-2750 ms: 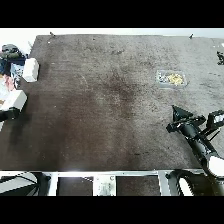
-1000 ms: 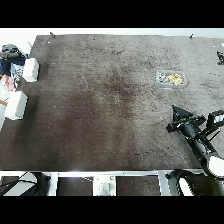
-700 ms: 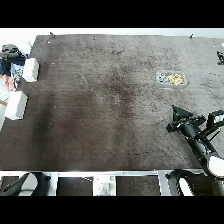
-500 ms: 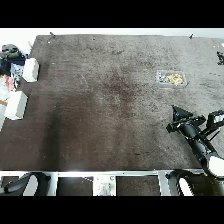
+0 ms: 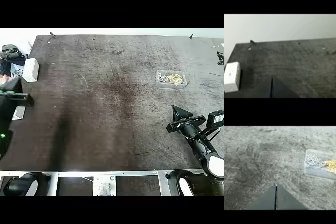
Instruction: Fold the box and place the chain.
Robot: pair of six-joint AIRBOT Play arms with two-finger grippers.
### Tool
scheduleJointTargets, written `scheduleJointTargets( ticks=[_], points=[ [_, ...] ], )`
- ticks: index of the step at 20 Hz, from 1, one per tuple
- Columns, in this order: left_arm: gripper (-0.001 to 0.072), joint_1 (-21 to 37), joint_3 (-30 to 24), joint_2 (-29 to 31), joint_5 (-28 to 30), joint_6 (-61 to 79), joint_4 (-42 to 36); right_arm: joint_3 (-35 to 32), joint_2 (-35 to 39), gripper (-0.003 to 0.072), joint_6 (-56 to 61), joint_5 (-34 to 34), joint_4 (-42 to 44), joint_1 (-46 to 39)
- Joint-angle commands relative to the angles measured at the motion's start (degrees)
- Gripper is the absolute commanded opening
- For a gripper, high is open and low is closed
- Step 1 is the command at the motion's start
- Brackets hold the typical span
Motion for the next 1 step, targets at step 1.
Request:
scheduleJointTargets(
  ticks=[1],
  points=[
    [0.0007,-2.7,-4.0,1.0,5.7,-1.0,0.2,0.0,0.1,0.0014,0.0,0.0,0.0,0.0]
  ],
)
